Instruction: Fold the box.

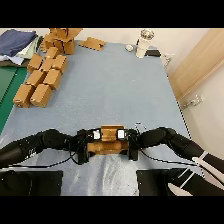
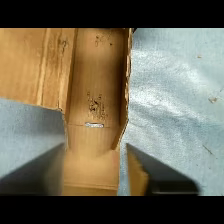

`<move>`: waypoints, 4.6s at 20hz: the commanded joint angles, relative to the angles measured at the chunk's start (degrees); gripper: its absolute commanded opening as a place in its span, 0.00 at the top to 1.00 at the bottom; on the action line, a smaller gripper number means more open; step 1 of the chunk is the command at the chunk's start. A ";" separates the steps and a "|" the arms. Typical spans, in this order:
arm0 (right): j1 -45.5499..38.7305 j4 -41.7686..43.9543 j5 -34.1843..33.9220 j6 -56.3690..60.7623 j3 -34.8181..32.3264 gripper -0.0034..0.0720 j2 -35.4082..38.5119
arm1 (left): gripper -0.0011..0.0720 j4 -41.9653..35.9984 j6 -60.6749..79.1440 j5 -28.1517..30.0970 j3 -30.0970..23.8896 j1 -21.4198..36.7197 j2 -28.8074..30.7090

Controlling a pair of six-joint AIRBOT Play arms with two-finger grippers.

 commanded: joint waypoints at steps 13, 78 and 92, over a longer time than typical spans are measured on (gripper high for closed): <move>0.00 0.00 0.02 0.02 0.00 0.31 0.00 | 0.93 -2.73 2.67 10.21 0.04 -6.64 -0.76; 0.00 0.00 0.02 0.02 0.00 0.31 0.02 | 0.97 16.22 -94.97 0.79 2.80 -4.48 6.43; 0.00 0.00 0.02 0.02 0.00 0.31 0.02 | 0.34 15.91 -95.06 -0.76 3.13 -2.62 6.29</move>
